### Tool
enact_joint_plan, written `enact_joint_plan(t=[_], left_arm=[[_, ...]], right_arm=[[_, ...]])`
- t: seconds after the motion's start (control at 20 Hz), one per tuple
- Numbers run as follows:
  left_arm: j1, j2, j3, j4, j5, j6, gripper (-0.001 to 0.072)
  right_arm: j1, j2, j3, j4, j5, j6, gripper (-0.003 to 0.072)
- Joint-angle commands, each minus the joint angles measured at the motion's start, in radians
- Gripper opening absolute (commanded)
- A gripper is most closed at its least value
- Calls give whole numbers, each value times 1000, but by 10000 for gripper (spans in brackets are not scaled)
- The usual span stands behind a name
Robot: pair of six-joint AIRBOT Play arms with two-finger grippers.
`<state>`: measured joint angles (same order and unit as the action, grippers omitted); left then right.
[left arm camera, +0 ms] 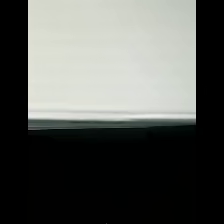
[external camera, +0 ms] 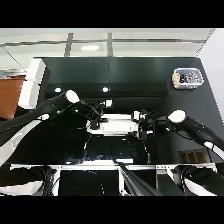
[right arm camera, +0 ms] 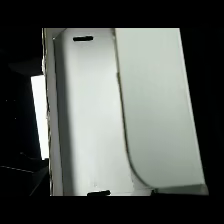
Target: Fold the box and place the chain.
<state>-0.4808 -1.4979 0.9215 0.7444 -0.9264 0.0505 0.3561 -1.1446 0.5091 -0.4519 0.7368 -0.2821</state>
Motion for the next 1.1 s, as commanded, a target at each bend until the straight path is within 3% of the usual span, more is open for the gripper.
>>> enact_joint_plan(t=[0.0, 0.55, 1.05], left_arm=[[0, 3, 2, 3, 6, 2, 25], [0, 2, 2, 3, 2, -6, 26], [0, 2, 2, 2, 2, -6, 26]], right_arm=[[-19, -19, 0, 18, 37, -38, 680], [-19, -82, 1, 6, 34, -82, 680], [2, -104, 21, -83, -15, 40, 680]])
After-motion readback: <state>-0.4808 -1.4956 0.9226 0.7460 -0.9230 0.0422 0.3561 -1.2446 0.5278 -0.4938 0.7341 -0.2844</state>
